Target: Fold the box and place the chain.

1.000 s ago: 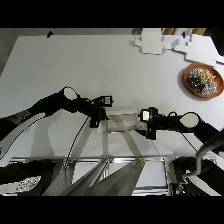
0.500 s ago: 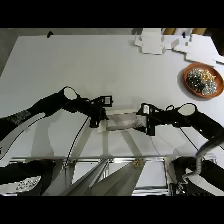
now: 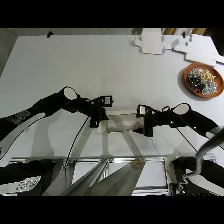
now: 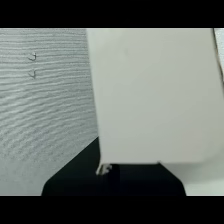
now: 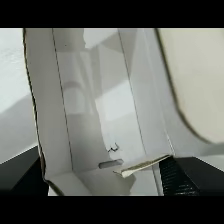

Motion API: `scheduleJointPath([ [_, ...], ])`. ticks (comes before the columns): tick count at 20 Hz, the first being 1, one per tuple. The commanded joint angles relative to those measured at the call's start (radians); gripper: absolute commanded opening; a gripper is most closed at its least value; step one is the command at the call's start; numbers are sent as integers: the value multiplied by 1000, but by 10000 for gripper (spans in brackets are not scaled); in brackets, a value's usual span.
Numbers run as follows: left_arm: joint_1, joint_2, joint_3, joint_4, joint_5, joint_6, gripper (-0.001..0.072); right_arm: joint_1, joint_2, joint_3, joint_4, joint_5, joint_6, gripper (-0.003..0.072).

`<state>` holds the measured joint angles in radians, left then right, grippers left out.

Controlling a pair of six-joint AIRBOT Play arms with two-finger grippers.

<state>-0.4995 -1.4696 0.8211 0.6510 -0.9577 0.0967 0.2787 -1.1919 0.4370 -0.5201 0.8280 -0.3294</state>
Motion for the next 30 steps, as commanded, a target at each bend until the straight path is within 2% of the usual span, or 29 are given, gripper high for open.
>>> scheduleJointPath([
  [1, -1, 0, 0, 0, 0, 0, 4, 23, -21, 0, 9, -29, -24, 649],
  [5, -1, 0, 0, 0, 0, 0, 4, 23, -22, 0, 5, -38, -23, 629],
  [7, -1, 0, 0, 0, 0, 0, 4, 23, -34, 0, 6, -41, -24, 540],
  [10, -1, 0, 0, 0, 0, 0, 4, 23, -63, 0, 6, -47, -24, 495],
  [12, -1, 0, 0, 0, 0, 0, 4, 23, -68, 0, 6, -55, -24, 385],
  [14, -1, 0, 0, 0, 0, 0, 4, 23, -67, 0, 5, -55, -24, 330],
  [30, -1, 0, 0, 0, 0, 0, 4, 23, -67, 0, -3, -54, -19, 334],
])
